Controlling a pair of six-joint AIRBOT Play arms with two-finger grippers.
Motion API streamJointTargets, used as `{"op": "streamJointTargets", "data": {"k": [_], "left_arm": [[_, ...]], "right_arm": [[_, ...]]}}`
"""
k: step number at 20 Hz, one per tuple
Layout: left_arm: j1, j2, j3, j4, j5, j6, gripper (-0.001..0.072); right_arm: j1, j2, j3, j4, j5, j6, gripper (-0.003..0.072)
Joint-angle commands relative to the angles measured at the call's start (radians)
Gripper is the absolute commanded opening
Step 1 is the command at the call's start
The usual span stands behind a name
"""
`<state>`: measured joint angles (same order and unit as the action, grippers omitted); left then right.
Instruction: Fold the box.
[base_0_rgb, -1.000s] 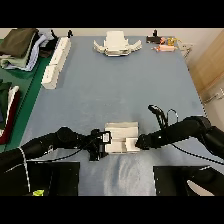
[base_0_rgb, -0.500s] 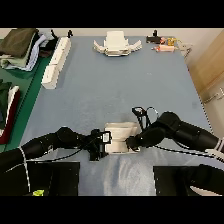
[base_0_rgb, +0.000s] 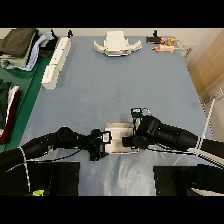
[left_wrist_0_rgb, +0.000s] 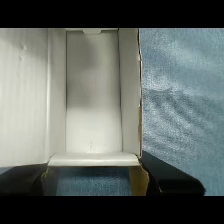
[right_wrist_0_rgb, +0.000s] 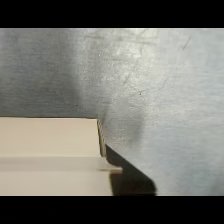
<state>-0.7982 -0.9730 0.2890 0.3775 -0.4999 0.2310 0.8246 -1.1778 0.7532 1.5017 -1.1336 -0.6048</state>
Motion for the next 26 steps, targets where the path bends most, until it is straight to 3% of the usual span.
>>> {"op": "streamJointTargets", "data": {"k": [1, 2, 8, 10, 11, 17, 23, 24, 26], "left_arm": [[0.0, 0.0, 0.001, 0.0, 0.0, 0.0, 0.0519], [0.0, 0.0, 0.001, 0.001, 0.0, 0.0, 0.0519], [0.0, 0.0, 0.001, 0.0, 0.0, 0.0, 0.0519], [0.0, 0.0, 0.001, 0.0, 0.0, 0.0, 0.0519], [0.0, 0.0, 0.001, 0.001, 0.0, 0.0, 0.0519], [0.0, 0.0, 0.001, 0.001, 0.0, 0.0, 0.0519], [0.0, 0.0, 0.001, 0.0, 0.0, 0.0, 0.0519], [0.0, 0.0, 0.001, 0.001, 0.0, 0.0, 0.0519], [0.0, 0.0, 0.001, 0.0, 0.0, 0.0, 0.0519]], "right_arm": [[0.007, -0.011, 0.004, -0.003, -0.008, 0.039, 0.0046], [0.008, -0.013, 0.004, -0.001, -0.008, 0.039, 0.0], [0.034, -0.011, 0.005, 0.015, -0.009, 0.037, 0.0007], [0.034, -0.011, 0.008, 0.032, -0.037, 0.028, 0.0308], [0.034, -0.01, 0.009, 0.041, -0.051, 0.014, 0.0313], [0.031, 0.019, 0.035, 0.018, -0.066, 0.002, 0.0313], [-0.018, 0.157, 0.132, -0.077, -0.255, -0.017, 0.0312], [-0.025, 0.189, 0.132, -0.116, -0.273, -0.017, 0.0275], [-0.069, 0.237, 0.132, -0.163, -0.314, -0.044, 0.0077]]}}
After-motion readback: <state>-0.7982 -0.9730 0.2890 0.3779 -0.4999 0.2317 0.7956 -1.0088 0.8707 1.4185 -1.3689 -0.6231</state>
